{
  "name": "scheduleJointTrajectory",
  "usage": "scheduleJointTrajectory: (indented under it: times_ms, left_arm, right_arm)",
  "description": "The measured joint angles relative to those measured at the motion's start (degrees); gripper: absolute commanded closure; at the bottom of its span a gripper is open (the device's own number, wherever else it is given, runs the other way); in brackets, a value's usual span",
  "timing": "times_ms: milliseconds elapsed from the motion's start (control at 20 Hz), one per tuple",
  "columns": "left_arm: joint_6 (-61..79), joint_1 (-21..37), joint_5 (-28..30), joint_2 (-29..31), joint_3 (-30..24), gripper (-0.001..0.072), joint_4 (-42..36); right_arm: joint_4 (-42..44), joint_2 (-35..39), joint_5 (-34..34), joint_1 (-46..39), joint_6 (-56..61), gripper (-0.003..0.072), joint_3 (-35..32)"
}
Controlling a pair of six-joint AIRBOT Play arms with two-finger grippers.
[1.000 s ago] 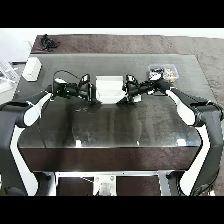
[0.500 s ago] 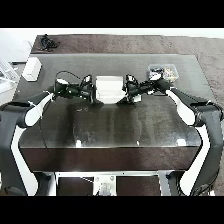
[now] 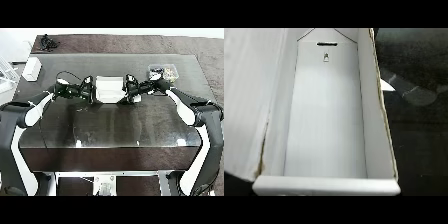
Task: Fold the box and place the chain.
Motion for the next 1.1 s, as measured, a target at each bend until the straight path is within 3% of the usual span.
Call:
scheduleJointTrajectory:
  times_ms: [50,100,150,1100]
  left_arm:
    - [0.04,0.00,0.07,0.00,0.00,0.0199,0.02]
    - [0.07,0.00,0.11,0.00,0.00,0.0385,0.02]
    - [0.11,0.00,0.13,0.00,0.00,0.0420,0.02]
    - [0.22,0.00,0.37,-0.02,-0.02,0.0420,-1.14]
  right_arm:
    - [-0.02,0.00,0.00,0.00,0.00,0.0105,0.00]
    - [0.00,0.00,0.00,0.00,0.00,0.0104,0.00]
    - [-0.02,0.00,0.00,0.00,0.00,0.0105,0.00]
    - [-0.48,-0.02,0.02,-0.04,0.00,0.0104,0.04]
